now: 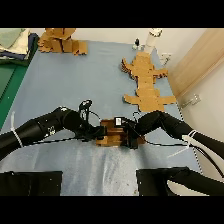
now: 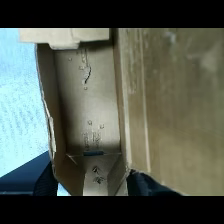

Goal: Fold the box.

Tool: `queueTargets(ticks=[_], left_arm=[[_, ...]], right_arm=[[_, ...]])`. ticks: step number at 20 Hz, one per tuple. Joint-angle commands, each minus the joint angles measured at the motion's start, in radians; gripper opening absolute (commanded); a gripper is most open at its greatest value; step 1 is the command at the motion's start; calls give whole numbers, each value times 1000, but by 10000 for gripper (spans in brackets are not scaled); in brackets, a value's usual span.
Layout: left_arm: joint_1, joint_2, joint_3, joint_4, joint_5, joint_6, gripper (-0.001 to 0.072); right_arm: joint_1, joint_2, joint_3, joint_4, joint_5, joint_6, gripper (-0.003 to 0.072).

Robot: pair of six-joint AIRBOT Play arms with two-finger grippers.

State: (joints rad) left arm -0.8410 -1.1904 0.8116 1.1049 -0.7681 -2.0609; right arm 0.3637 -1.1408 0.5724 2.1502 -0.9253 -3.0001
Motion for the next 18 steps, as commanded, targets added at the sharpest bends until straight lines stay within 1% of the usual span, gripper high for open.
queueTargets(ticks=[1,7,9,11,13,16,18], left_arm=[[-31,-2,13,108,20,-124,477],[-34,-8,14,107,35,-192,476],[-45,-26,20,108,32,-203,477],[-68,-58,48,116,21,-204,477],[-90,-98,99,174,-31,-220,476],[-119,-155,183,322,-156,-321,477],[-143,-188,230,365,-178,-339,476]], right_arm=[[0,0,0,0,0,0,516],[0,0,0,0,0,0,516],[0,0,0,0,0,0,517],[0,0,0,0,0,0,516],[0,0,0,0,0,0,516],[0,0,0,0,0,0,516],[0,0,0,0,0,0,516]])
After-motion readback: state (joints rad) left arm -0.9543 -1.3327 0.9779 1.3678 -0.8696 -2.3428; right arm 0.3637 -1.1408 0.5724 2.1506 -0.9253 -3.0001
